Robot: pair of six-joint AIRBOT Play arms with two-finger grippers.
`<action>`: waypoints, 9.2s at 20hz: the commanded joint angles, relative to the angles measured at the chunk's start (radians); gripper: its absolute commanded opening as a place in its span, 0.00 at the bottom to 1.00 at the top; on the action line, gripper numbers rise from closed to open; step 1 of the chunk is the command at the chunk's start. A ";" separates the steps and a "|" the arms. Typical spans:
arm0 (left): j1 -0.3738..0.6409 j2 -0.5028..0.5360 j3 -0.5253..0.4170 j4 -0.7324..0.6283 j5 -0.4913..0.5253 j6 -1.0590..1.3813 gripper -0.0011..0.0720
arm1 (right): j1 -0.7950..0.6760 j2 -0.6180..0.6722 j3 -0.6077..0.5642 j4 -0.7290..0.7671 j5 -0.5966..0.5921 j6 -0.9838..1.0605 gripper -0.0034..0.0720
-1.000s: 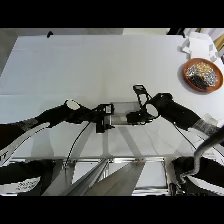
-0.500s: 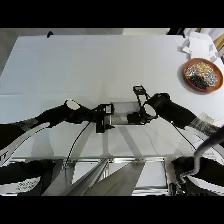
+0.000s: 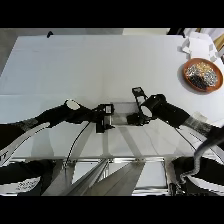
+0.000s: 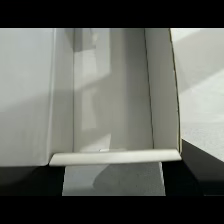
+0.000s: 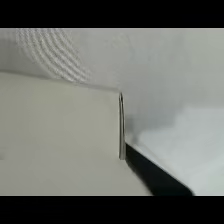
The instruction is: Fold the box and place the chain.
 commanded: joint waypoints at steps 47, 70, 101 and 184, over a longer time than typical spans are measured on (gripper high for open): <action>0.000 0.001 0.000 -0.001 -0.007 -0.003 0.45 | 0.021 -0.036 0.026 -0.068 -0.007 0.085 0.28; 0.000 0.001 0.000 -0.001 -0.007 -0.003 0.45 | 0.017 0.220 0.044 -0.148 0.027 -0.132 0.59; 0.000 0.001 0.000 -0.001 -0.007 -0.003 0.45 | -1.133 -0.331 0.517 0.000 -0.159 -0.609 0.38; 0.000 0.001 0.000 -0.001 -0.007 -0.003 0.45 | -0.321 0.501 0.515 0.574 0.215 -0.798 0.07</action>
